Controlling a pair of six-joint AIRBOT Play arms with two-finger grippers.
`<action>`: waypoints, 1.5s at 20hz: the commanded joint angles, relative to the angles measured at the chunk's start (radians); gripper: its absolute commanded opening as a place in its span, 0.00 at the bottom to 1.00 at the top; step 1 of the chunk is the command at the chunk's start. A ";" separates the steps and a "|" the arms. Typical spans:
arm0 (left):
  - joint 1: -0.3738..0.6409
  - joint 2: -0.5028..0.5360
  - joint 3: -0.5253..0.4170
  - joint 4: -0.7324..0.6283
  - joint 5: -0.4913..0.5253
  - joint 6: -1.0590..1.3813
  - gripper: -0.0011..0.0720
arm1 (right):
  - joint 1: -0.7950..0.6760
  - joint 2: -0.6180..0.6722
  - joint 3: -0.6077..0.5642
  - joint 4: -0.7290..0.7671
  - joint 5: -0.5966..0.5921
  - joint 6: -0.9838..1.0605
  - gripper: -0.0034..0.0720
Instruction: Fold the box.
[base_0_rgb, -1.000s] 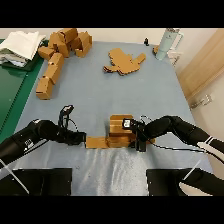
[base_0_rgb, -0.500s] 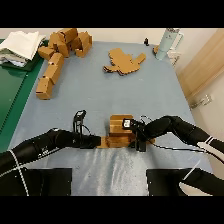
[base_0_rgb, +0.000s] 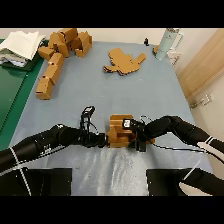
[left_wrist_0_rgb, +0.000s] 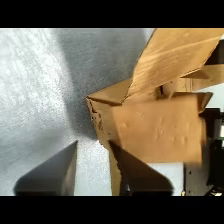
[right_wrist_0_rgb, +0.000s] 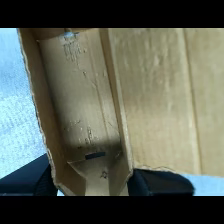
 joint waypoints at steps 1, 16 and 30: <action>0.028 -0.001 0.024 0.018 -0.030 0.000 0.45 | 0.000 0.001 0.000 0.000 0.000 0.000 0.67; 0.038 -0.092 0.103 -0.076 -0.021 0.003 0.76 | 0.000 0.001 0.000 0.000 0.000 0.000 0.67; -0.114 -0.308 0.374 0.306 -0.290 -0.444 0.74 | 0.000 0.001 0.000 0.000 0.000 0.000 0.67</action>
